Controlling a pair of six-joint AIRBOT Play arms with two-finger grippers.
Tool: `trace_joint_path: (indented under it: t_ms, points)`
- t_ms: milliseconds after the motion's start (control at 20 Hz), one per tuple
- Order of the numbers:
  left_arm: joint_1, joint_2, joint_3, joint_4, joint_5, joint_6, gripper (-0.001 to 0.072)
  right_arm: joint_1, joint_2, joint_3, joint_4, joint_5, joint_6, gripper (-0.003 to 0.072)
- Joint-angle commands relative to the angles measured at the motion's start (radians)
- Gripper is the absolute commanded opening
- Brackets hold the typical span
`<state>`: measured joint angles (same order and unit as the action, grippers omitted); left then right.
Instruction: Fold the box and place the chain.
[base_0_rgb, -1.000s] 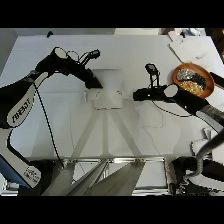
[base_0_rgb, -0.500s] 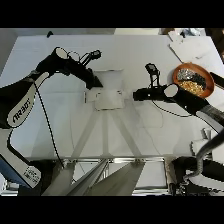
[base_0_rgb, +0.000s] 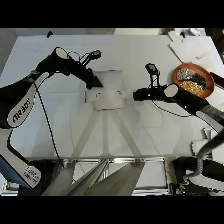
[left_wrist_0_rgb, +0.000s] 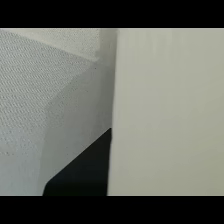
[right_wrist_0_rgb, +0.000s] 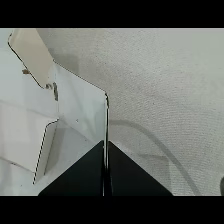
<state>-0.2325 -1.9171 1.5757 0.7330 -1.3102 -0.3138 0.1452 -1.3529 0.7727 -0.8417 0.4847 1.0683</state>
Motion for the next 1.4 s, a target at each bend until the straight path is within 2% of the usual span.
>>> trace_joint_path:
  t_ms: [0,150,200,250,300,450,550,750,850,1000,1100,1200,1250,1350]
  points:
    - [0.0,0.0,0.001,0.0,-0.002,0.0,0.0011,0.001,-0.001,0.0,0.0,0.0,0.0,0.0013]
    - [0.0,0.0,0.001,0.0,-0.002,0.0,0.001,0.001,-0.001,0.0,0.008,0.001,0.001,0.0035]
    - [0.0,0.001,0.001,-0.007,-0.008,-0.001,0.0008,0.001,0.001,0.0,0.017,0.003,0.008,0.0191]
    - [-0.001,0.001,0.001,-0.023,-0.022,-0.001,0.0007,0.001,0.008,0.002,0.038,0.014,0.018,0.04]
    - [-0.006,0.003,0.001,-0.026,-0.035,-0.008,0.0007,0.001,0.022,0.006,0.058,0.026,0.027,0.0448]
    - [-0.014,0.04,0.001,-0.013,-0.048,-0.072,0.0005,-0.009,0.117,0.019,0.063,0.039,0.026,0.0448]
    - [-0.014,0.108,0.001,-0.013,-0.052,-0.115,0.0004,-0.043,0.217,0.019,0.049,0.039,0.026,0.0448]
    - [-0.014,0.323,0.001,-0.012,-0.113,-0.116,0.0002,-0.165,0.414,0.019,0.018,0.046,0.027,0.0448]
    - [-0.025,0.417,-0.01,0.043,-0.177,-0.117,0.0001,-0.224,0.485,0.019,0.004,0.07,0.027,0.0447]
    - [-0.079,0.5,-0.143,0.164,-0.19,-0.139,0.0,-0.29,0.538,0.019,-0.005,0.172,0.027,0.0447]
    - [-0.116,0.504,-0.276,0.154,-0.115,-0.111,0.0001,-0.306,0.538,0.019,-0.042,0.254,0.027,0.0447]
    - [-0.145,0.494,-0.378,0.135,0.052,-0.057,0.0002,-0.305,0.538,0.019,-0.08,0.316,0.027,0.0447]
    - [-0.152,0.48,-0.407,0.117,0.117,-0.028,0.0004,-0.305,0.538,0.019,-0.094,0.336,0.027,0.0447]
    - [-0.156,0.435,-0.42,0.111,0.152,0.015,0.0005,-0.305,0.538,0.019,-0.111,0.346,0.027,0.0447]
